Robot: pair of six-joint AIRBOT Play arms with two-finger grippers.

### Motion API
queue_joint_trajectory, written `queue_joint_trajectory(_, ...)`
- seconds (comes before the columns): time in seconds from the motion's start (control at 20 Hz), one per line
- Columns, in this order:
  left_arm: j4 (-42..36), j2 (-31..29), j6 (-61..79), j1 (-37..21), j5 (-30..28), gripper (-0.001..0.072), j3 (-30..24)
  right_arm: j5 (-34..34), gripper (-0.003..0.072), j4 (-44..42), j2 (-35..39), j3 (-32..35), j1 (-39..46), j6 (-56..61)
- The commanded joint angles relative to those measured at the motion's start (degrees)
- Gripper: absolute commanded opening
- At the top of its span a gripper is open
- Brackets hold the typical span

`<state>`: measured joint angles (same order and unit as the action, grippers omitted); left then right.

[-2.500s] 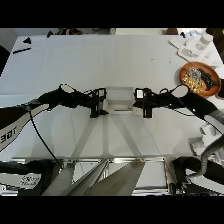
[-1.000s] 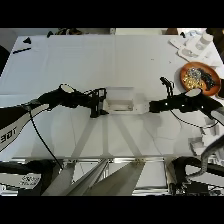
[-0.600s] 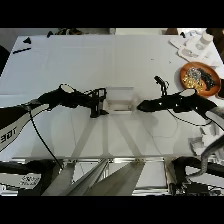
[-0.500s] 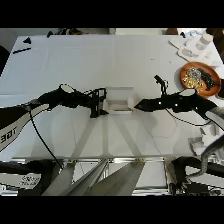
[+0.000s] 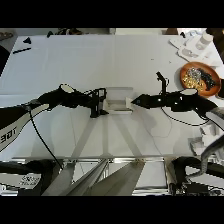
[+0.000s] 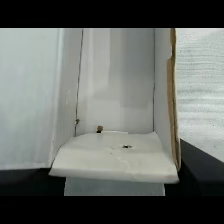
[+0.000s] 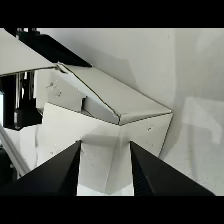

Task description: Fold the box and place the chain.

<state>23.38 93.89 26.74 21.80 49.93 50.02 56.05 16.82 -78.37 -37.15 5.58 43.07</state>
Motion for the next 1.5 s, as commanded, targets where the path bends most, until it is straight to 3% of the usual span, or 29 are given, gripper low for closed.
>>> queue_joint_trajectory(0.0, 0.02, -0.04, 0.0, 0.02, 0.0, 0.0318, 0.0, -0.46, 0.046, -0.68, 0.02, 0.0, -0.24, -0.09)
queue_joint_trajectory(0.05, 0.02, -0.04, 0.0, 0.02, 0.0, 0.0318, 0.0, -1.44, 0.0496, -0.66, 0.02, 0.0, -0.79, -0.07)
queue_joint_trajectory(0.65, 0.02, -0.04, 0.0, 0.02, 0.0, 0.0318, 0.0, -19.04, 0.0496, 0.5, 0.02, -0.02, -11.28, 0.2)
queue_joint_trajectory(0.85, 0.04, -0.04, 0.0, 0.02, 0.0, 0.0318, 0.0, -22.69, 0.0496, 7.32, 0.02, -0.68, -13.79, 2.54)
queue_joint_trajectory(1.45, -0.02, -0.04, 0.0, 0.02, 0.02, 0.0318, 0.0, -21.97, 0.0493, 34.91, 0.74, -5.97, -16.15, 26.64)
